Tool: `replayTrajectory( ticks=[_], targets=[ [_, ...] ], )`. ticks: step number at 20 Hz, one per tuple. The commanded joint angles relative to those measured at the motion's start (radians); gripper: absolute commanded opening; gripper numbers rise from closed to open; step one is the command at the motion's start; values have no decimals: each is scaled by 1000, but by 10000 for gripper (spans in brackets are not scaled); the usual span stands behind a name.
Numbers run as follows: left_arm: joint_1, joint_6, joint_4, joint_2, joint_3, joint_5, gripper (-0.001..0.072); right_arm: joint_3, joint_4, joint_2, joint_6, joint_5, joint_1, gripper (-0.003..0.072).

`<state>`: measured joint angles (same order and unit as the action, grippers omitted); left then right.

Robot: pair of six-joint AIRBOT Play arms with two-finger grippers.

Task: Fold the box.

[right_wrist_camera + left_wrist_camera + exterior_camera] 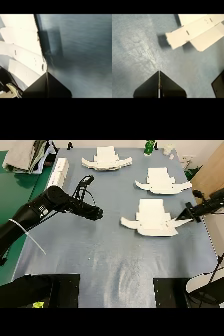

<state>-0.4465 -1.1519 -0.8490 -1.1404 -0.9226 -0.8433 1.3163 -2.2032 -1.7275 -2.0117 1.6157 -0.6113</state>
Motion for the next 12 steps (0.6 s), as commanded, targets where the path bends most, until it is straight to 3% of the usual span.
replayTrajectory(
  ticks=[1, 5, 10, 12],
  targets=[
    [6, 7, 15, 0, -8, -30, 557, -72, -3, 70, 49, -50, 203, 0],
    [22, 38, 13, 0, -28, -87, 578, -367, -5, 314, 116, -324, 409, 1],
    [156, 64, 5, 0, -28, -338, 579, -766, 3, 707, 247, -557, 636, 1],
    [196, 107, 3, 0, -27, -343, 579, -884, 4, 848, 308, -685, 706, 0]
  ],
)
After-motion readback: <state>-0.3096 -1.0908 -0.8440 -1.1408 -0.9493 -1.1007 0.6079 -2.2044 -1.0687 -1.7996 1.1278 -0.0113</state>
